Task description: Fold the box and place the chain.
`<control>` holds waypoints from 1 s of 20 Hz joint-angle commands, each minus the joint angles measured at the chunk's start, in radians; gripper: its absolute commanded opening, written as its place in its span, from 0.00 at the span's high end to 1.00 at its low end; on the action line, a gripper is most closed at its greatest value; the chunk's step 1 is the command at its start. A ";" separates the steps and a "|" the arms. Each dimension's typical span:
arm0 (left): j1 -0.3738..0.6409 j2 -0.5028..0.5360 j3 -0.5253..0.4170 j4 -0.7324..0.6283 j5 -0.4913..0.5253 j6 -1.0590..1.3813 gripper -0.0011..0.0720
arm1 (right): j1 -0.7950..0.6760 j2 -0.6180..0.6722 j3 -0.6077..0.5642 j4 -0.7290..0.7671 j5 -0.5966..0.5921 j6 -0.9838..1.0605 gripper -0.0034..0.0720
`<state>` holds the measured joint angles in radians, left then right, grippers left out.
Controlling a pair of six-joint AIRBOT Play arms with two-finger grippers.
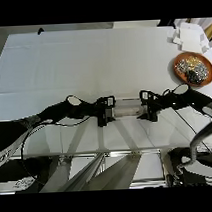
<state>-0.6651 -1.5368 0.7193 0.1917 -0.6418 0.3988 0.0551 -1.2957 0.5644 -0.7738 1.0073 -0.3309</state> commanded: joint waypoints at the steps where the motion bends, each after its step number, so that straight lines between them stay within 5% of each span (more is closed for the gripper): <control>1: 0.001 0.000 0.001 0.000 0.002 0.000 0.64 | 0.000 0.095 0.001 -0.184 0.011 0.169 0.16; 7: 0.001 0.000 0.001 0.000 0.002 0.000 0.64 | 0.000 0.300 0.001 -0.452 0.114 0.389 0.17; 9: 0.001 0.000 0.001 0.000 0.002 0.000 0.64 | 0.000 0.377 0.001 -0.437 0.161 0.406 0.29; 11: 0.001 0.000 0.001 0.000 0.002 0.000 0.64 | 0.000 0.451 0.001 -0.315 0.213 0.400 0.51; 13: 0.001 0.000 0.001 0.000 0.002 0.000 0.64 | 0.000 0.503 0.001 -0.096 0.264 0.372 0.88; 14: 0.001 0.000 0.001 0.000 0.002 0.000 0.64 | 0.000 0.511 0.001 0.025 0.280 0.374 0.94; 17: 0.001 0.000 0.001 0.000 0.002 0.000 0.64 | 0.061 0.495 0.000 0.281 0.243 0.387 0.94; 20: 0.001 0.000 0.001 0.000 0.002 0.000 0.64 | 0.217 0.467 0.000 0.246 -0.023 0.483 0.94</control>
<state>-0.6643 -1.5368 0.7197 0.1917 -0.6403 0.3985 0.1692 -0.8185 0.5644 -0.6174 1.1732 0.0795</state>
